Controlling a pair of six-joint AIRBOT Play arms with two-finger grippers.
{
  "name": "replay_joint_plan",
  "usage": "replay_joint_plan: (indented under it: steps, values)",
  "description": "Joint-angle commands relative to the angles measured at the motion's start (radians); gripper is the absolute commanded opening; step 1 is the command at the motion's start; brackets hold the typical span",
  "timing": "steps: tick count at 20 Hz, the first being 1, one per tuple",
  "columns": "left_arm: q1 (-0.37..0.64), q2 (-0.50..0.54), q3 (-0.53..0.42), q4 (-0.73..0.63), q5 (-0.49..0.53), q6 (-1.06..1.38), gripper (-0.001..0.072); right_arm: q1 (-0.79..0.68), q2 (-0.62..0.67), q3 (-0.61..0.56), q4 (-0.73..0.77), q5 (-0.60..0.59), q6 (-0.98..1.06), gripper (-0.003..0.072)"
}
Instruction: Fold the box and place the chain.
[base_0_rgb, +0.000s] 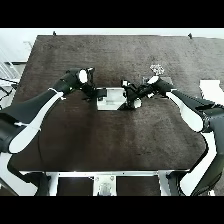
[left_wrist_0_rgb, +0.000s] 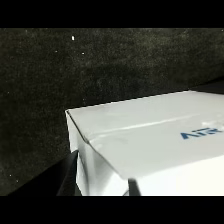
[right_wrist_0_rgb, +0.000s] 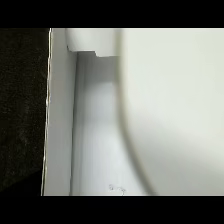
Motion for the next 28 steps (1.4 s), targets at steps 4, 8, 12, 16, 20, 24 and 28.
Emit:
replay_joint_plan:
  steps: [4, 8, 12, 16, 20, 24, 28]
  values:
    - [-0.003, -0.066, 0.142, 0.051, -0.181, -0.061, 0.0358, 0.0, 0.0, 0.0, 0.0, 0.0, 0.001, 0.0579]
    - [-0.003, -0.069, 0.16, 0.083, -0.229, -0.094, 0.0358, 0.0, 0.0, 0.0, 0.0, 0.0, 0.001, 0.0579]
    - [-0.003, -0.071, 0.16, 0.087, -0.225, -0.1, 0.0358, 0.0, 0.0, 0.0, 0.0, 0.0, 0.001, 0.0579]
    - [-0.004, -0.11, 0.187, 0.068, -0.253, -0.1, 0.0358, 0.0, 0.0, 0.0, 0.0, 0.0, 0.001, 0.0579]
    - [-0.027, -0.133, 0.246, 0.101, -0.27, -0.1, 0.0358, 0.0, 0.0, 0.0, 0.0, 0.0, 0.001, 0.0579]
    - [-0.031, -0.196, 0.324, 0.099, -0.359, -0.112, 0.0358, 0.0, 0.0, 0.0, 0.0, 0.0, 0.001, 0.0578]
    - [-0.031, -0.202, 0.347, 0.141, -0.411, -0.154, 0.0357, 0.0, 0.0, 0.0, 0.0, 0.0, 0.001, 0.0579]
